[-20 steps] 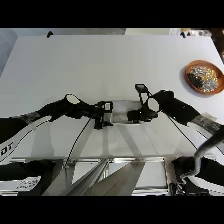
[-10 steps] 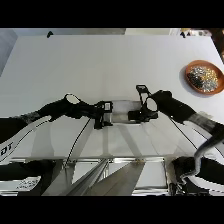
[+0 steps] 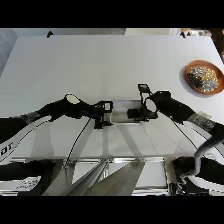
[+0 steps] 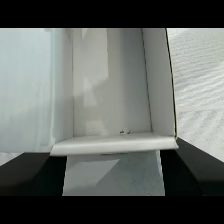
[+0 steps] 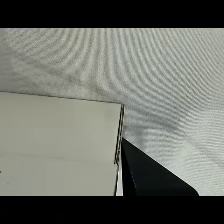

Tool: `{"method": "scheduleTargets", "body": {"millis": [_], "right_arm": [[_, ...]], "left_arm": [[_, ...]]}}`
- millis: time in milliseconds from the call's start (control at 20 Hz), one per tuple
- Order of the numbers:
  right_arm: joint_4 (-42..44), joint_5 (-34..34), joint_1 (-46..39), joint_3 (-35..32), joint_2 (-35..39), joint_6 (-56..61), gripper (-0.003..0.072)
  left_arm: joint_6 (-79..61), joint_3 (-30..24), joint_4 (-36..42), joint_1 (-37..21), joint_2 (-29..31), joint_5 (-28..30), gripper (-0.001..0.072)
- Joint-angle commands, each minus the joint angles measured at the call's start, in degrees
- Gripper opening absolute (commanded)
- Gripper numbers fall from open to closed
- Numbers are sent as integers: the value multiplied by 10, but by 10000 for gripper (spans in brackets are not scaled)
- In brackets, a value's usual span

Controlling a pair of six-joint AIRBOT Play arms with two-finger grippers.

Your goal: Fold the box and place the chain.

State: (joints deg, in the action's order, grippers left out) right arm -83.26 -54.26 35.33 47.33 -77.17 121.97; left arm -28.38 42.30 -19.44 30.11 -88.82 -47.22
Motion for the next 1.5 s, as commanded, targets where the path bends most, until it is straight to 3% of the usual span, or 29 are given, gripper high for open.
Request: {"method": "scheduleTargets", "body": {"millis": [0,50,100,250,350,600,650,750,950,1050,1250,1300,1350,1400,1450], "right_arm": [[-15,-5,0,0,0,11,179],[-20,-8,0,0,0,11,217],[-23,-12,0,0,0,11,324],[-37,-19,0,0,0,11,317],[-37,-19,0,0,0,11,240],[-40,-17,26,0,-24,12,148],[-40,-15,29,0,-24,12,73],[-40,-17,29,1,-24,12,17],[-40,-17,29,1,-23,12,20],[-40,-17,29,1,-16,12,177],[-73,-30,27,1,30,3,207],[-76,-39,27,1,45,-11,249],[-79,-51,27,1,59,-31,354],[-79,-71,27,1,73,-57,415],[-80,-94,27,1,88,-81,422]], "left_arm": [[-1,0,-1,0,0,-1,273],[-1,0,-1,0,0,-1,273],[-1,0,-1,0,0,-1,273],[-1,0,-1,0,0,-1,273],[-1,0,-1,0,0,-1,273],[-1,0,-1,0,0,-1,273],[-1,0,-1,0,0,-1,273],[-1,0,-1,0,0,-1,273],[-1,0,-1,0,0,-1,273],[-1,0,-1,0,0,-1,273],[-1,0,-1,0,0,-1,273],[-1,0,-1,0,0,-1,273],[-1,0,-1,0,0,-1,273],[-1,0,-1,0,0,-2,273],[-1,0,-1,0,0,-1,273]]}}
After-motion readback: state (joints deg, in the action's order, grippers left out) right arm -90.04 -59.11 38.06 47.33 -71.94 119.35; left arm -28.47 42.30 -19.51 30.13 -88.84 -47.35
